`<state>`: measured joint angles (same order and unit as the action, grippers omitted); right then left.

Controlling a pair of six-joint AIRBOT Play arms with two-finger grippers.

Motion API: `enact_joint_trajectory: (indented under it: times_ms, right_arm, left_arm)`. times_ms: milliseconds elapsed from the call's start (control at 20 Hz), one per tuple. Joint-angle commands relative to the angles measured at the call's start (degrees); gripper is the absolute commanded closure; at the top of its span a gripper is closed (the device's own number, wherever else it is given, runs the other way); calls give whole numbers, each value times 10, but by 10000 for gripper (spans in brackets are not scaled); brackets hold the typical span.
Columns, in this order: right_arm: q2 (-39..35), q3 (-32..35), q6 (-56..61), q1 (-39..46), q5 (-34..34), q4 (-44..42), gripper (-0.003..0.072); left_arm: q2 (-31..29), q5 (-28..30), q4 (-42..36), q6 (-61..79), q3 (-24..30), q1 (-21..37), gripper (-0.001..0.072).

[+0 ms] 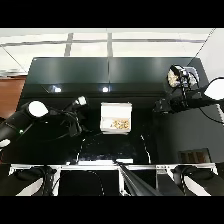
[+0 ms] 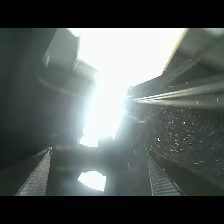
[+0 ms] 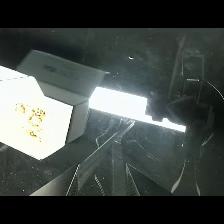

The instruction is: Fold the box and place the chain.

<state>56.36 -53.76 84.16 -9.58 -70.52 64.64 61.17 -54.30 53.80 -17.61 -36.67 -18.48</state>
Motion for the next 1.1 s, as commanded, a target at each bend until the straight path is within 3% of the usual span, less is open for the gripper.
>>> enact_joint_trajectory:
  times_ms: [0,350,1050]
  right_arm:
    - [0,0,0,0,0,0,342]
    - [0,0,7,0,0,0,342]
    - [0,0,7,0,1,0,342]
  left_arm:
    - [37,42,-53,202,-3,-33,-9]
    - [142,42,-172,327,-31,-17,-9]
    - [173,45,-181,327,-30,-42,-9]
